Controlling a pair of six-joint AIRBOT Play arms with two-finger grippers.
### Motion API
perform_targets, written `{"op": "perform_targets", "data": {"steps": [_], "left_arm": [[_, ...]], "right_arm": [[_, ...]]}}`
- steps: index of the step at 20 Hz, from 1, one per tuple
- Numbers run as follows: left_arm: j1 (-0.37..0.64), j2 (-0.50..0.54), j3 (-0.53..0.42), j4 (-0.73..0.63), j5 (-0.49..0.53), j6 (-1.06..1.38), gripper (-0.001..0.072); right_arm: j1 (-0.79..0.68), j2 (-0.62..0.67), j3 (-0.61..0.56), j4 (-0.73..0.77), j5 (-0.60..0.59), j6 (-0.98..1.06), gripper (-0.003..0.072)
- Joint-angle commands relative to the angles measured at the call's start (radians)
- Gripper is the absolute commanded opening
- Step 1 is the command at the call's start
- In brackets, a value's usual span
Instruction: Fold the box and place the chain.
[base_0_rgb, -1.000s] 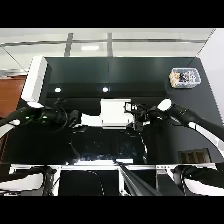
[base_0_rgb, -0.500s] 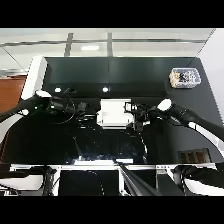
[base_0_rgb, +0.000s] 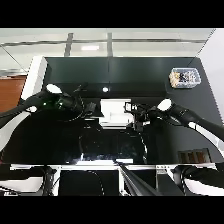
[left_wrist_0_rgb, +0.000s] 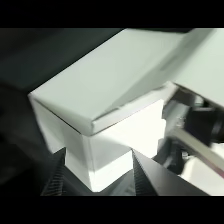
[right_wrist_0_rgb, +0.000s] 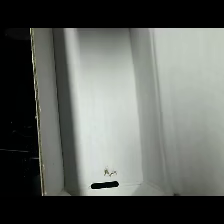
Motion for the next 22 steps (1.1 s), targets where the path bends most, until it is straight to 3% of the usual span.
{"op": "perform_targets", "data": {"steps": [1, 8, 9, 10, 22], "left_arm": [[-0.062, 0.0, 0.072, 0.175, 0.029, -0.164, 0.0481], [-0.184, 0.0, 0.159, 0.339, 0.079, -0.373, 0.0481], [-0.2, 0.0, 0.163, 0.367, 0.082, -0.394, 0.0462], [-0.215, 0.0, 0.166, 0.391, 0.088, -0.411, 0.0394], [-0.367, -0.003, 0.191, 0.761, 0.097, -0.782, 0.0391]], "right_arm": [[0.001, -0.001, 0.0, 0.0, 0.0, 0.0, 0.0158], [0.001, -0.001, 0.0, 0.0, 0.0, 0.001, 0.0158], [0.001, -0.001, 0.0, 0.0, 0.0, 0.0, 0.0158], [0.001, -0.001, 0.0, 0.0, 0.0, 0.001, 0.0158], [0.001, -0.001, 0.0, 0.0, 0.0, 0.001, 0.0158]]}}
